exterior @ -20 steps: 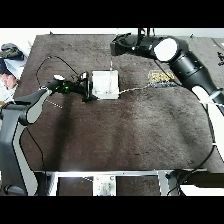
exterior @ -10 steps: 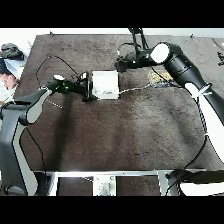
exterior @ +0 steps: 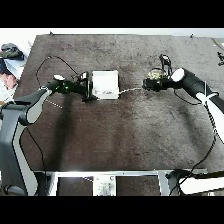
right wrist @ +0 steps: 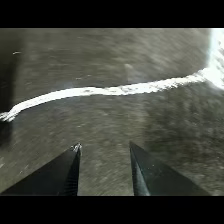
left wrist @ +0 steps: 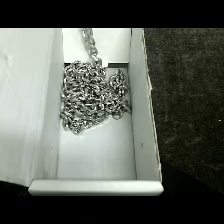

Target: Fold the box and place the chain.

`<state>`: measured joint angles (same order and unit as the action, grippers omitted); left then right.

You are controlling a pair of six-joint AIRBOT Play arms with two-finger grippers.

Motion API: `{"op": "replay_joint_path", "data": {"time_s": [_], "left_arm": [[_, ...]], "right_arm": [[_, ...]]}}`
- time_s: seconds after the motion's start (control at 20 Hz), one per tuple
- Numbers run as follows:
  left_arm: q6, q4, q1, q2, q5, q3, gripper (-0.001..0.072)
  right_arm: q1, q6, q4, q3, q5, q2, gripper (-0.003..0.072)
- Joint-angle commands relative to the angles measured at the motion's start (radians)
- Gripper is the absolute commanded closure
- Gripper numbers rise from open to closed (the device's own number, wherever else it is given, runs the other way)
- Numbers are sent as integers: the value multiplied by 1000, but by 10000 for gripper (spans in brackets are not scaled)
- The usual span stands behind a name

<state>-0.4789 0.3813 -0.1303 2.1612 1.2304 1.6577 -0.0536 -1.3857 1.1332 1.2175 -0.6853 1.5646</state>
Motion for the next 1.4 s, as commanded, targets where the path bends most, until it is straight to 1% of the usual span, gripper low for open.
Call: {"op": "replay_joint_path", "data": {"time_s": [0.0, 0.2, 0.35, 0.5, 0.6, 0.65, 0.7, 0.8, 0.9, 1.05, 1.1, 1.25, 1.35], "left_arm": [[0, 0, 0, 1, 0, 0, 291], [0, 0, 0, 1, 0, 0, 291], [0, 0, 0, 1, 0, 0, 291], [0, 0, 0, 1, 0, 0, 291], [0, 0, 0, 1, 0, 0, 291], [0, 0, 0, 1, 0, 0, 291], [-1, 0, 0, 1, 0, 0, 291], [0, 0, 0, 1, 0, 0, 291], [0, 0, 0, 1, 0, 0, 291], [0, 0, 0, 1, 0, 0, 291], [0, 0, 0, 1, 0, 0, 291], [0, 0, 0, 1, 0, 0, 291], [0, 0, 0, 1, 0, 0, 291]], "right_arm": [[42, -19, -39, -54, 104, 5, 349], [51, -78, -49, -52, 165, 66, 349], [49, -41, -175, -44, 216, 122, 349], [44, 64, -337, -2, 241, 178, 350], [40, 68, -354, 19, 252, 202, 351], [40, 66, -362, 27, 253, 214, 409], [40, 66, -363, 34, 250, 222, 670], [39, 66, -365, 35, 248, 216, 673], [23, 106, -371, 35, 196, 176, 674], [-38, 173, -378, 35, 117, 57, 674], [-63, 201, -379, 35, 113, 13, 674], [-151, 202, -383, 36, 118, -126, 674], [-221, 217, -382, 42, 152, -202, 674]]}}
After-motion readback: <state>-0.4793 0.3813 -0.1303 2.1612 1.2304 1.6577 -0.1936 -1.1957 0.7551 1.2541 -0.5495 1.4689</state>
